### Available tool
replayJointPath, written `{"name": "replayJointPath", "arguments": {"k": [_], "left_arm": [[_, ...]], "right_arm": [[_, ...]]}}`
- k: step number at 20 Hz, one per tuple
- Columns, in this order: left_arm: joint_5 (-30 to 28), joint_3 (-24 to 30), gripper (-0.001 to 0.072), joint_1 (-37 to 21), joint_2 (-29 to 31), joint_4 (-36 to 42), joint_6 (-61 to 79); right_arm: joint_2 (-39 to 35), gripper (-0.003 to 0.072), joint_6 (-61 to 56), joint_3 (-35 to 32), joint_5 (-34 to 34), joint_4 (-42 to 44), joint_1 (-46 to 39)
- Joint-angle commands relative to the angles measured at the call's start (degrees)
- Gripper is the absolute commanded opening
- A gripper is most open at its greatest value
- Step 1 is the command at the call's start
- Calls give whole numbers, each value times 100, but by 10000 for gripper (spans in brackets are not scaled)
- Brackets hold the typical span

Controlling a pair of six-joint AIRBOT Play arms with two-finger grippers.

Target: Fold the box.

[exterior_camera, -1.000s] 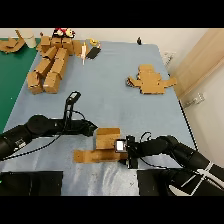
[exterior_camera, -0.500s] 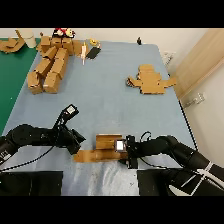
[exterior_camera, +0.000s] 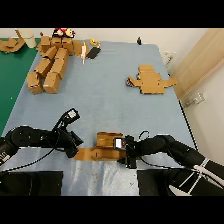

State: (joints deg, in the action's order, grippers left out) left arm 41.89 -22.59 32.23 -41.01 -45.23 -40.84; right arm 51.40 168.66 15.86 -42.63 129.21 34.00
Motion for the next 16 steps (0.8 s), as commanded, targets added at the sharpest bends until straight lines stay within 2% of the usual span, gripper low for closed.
{"name": "replayJointPath", "arguments": {"k": [1,8,16], "left_arm": [[-103,4,10,-4,4,-28,144],[-516,4,10,-7,-2,-155,142],[-540,7,10,-4,-7,-511,142]], "right_arm": [[35,493,-13,-9,-28,-42,7],[33,493,-11,15,-26,-42,7],[33,493,-13,105,-28,-35,7]]}}
